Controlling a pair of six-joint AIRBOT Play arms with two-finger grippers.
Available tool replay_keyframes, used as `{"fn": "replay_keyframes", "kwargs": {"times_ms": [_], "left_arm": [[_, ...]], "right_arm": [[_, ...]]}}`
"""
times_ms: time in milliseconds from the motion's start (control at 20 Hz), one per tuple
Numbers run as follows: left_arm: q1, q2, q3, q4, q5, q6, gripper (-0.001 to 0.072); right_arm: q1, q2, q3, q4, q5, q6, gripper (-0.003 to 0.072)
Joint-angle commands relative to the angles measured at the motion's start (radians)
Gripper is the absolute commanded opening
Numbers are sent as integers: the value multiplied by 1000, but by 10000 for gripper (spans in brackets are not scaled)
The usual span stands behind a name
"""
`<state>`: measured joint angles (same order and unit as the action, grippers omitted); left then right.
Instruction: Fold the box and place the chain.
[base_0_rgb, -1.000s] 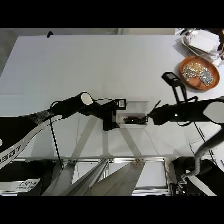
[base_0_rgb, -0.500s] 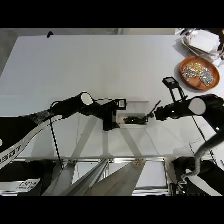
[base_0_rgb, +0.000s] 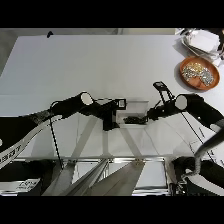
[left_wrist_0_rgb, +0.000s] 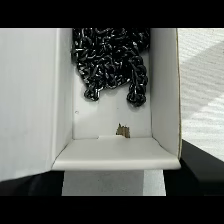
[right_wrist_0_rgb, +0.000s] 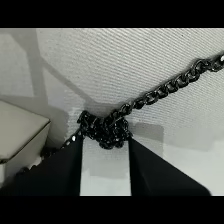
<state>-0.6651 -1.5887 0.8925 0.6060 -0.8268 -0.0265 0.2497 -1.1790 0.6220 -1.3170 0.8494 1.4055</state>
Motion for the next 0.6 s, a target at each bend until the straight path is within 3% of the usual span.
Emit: {"fn": "replay_keyframes", "kwargs": {"times_ms": [0, 50, 150, 300, 550], "left_arm": [[1, 0, 1, 0, 0, 0, 314], [1, 0, 1, 0, 0, 0, 314], [1, 0, 1, 0, 0, 0, 314], [1, 0, 1, 0, 0, 0, 314], [1, 0, 1, 0, 0, 0, 314]], "right_arm": [[0, -26, -1, 5, -23, -4, 179], [0, -26, -1, 5, -23, -5, 92], [0, -16, 0, 6, -14, -17, 14], [0, 66, 2, 3, 2, -19, 10], [0, 344, 8, 7, 86, -19, 10]]}}
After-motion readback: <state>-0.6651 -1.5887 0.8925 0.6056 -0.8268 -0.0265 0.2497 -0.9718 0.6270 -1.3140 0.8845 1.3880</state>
